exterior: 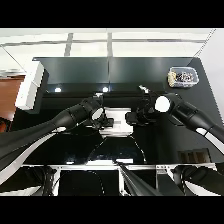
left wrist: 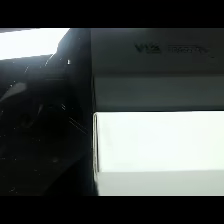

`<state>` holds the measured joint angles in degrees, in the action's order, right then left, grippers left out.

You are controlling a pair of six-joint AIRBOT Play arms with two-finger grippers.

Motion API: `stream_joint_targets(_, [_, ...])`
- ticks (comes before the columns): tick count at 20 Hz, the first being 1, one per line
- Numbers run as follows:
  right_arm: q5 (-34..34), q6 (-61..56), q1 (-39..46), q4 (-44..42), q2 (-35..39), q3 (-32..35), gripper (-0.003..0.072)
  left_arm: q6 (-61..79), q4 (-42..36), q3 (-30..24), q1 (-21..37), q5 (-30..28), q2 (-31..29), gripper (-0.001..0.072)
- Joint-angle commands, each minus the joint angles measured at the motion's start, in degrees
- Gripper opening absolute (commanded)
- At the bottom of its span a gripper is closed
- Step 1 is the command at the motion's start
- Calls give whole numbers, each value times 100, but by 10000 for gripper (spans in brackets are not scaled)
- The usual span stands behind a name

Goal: Fold the box and place the chain.

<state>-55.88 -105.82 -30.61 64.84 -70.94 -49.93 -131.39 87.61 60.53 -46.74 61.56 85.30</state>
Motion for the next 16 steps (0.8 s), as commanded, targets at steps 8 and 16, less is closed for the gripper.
stream_joint_targets(8, [177,-798,-310,297,-201,-13,372,2,-2,4,4,-103,4,28])
stream_joint_targets(16, [55,-1086,-516,638,-417,-42,443,4,-4,4,4,-90,4,28])
